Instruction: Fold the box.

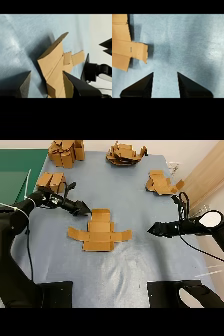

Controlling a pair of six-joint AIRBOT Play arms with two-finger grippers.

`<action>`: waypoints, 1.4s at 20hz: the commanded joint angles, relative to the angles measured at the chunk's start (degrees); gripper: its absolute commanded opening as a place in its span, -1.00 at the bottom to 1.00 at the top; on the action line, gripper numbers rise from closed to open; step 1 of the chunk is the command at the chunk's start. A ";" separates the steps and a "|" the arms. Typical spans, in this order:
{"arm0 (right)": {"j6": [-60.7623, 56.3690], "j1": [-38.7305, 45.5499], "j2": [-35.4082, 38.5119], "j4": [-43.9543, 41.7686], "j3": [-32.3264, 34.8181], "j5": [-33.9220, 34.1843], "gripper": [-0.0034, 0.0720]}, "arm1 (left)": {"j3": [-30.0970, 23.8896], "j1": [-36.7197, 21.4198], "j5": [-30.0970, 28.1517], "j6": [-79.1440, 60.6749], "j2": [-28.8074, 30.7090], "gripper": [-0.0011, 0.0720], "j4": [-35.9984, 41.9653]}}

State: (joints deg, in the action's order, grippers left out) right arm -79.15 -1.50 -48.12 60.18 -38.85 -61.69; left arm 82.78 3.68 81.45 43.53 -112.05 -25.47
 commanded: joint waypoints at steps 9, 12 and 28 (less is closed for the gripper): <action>-0.85 -0.02 0.28 0.04 0.02 -0.44 0.34 | 3.61 2.60 4.74 -4.31 -5.42 0.59 1.70; -0.85 -0.02 0.26 0.07 0.02 -0.39 0.34 | 3.61 2.67 6.23 -6.29 -5.44 0.59 1.73; -5.09 -1.70 -0.98 -1.33 0.28 -3.65 0.34 | 3.63 2.99 8.13 -9.70 -7.10 0.14 5.73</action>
